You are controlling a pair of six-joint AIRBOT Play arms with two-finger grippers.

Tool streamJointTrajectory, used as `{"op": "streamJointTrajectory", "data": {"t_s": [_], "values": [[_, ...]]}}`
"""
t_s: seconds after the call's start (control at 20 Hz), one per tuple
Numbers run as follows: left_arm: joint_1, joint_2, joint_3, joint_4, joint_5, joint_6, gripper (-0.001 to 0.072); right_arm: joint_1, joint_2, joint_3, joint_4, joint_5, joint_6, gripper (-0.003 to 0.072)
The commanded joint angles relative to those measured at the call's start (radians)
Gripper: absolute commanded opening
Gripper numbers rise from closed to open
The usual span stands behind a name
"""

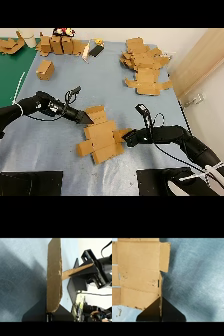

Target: Fold the box.

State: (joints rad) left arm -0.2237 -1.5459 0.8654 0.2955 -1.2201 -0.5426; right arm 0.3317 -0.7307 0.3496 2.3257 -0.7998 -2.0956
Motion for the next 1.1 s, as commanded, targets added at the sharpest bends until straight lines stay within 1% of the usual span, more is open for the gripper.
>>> {"op": "streamJointTrajectory", "data": {"t_s": [0.0,0.05,0.1,0.15,0.3,0.45,0.55,0.7,0.75,0.9,1.0,1.05], "values": [[0.001,0.000,0.006,0.003,-0.010,0.023,0.0014,0.000,0.000,0.000,0.000,0.003,0.000,0.0041],[0.000,0.000,0.011,-0.005,-0.014,0.021,0.0014,0.000,0.001,0.000,0.000,0.005,0.000,0.0142],[-0.002,0.000,0.023,-0.005,-0.022,0.021,0.0013,0.000,0.001,0.000,-0.004,0.009,0.000,0.0209],[-0.005,0.002,0.037,-0.005,-0.021,0.024,0.0014,-0.002,0.001,0.000,-0.017,0.016,0.001,0.0241],[-0.027,0.026,0.070,-0.003,0.013,0.087,0.0013,-0.026,0.003,0.007,-0.046,0.024,0.040,0.0240],[-0.071,0.053,0.072,0.009,0.055,0.169,0.0013,-0.056,0.003,0.034,-0.085,0.024,0.121,0.0239],[-0.100,0.056,0.071,0.037,0.063,0.203,0.0013,-0.071,0.003,0.066,-0.154,0.024,0.167,0.0239],[-0.128,0.058,0.071,0.051,0.117,0.298,0.0013,-0.124,0.003,0.148,-0.306,0.020,0.415,0.0239],[-0.134,0.058,0.071,0.052,0.118,0.344,0.0013,-0.140,0.004,0.173,-0.319,0.015,0.460,0.0239],[-0.144,0.058,0.071,0.053,0.118,0.427,0.0013,-0.151,0.005,0.212,-0.316,0.013,0.465,0.0216],[-0.150,0.058,0.072,0.053,0.124,0.490,0.0013,-0.151,0.002,0.212,-0.296,0.005,0.466,0.0077],[-0.155,0.058,0.072,0.053,0.129,0.515,0.0013,-0.151,-0.002,0.212,-0.285,0.005,0.467,0.0077]]}}
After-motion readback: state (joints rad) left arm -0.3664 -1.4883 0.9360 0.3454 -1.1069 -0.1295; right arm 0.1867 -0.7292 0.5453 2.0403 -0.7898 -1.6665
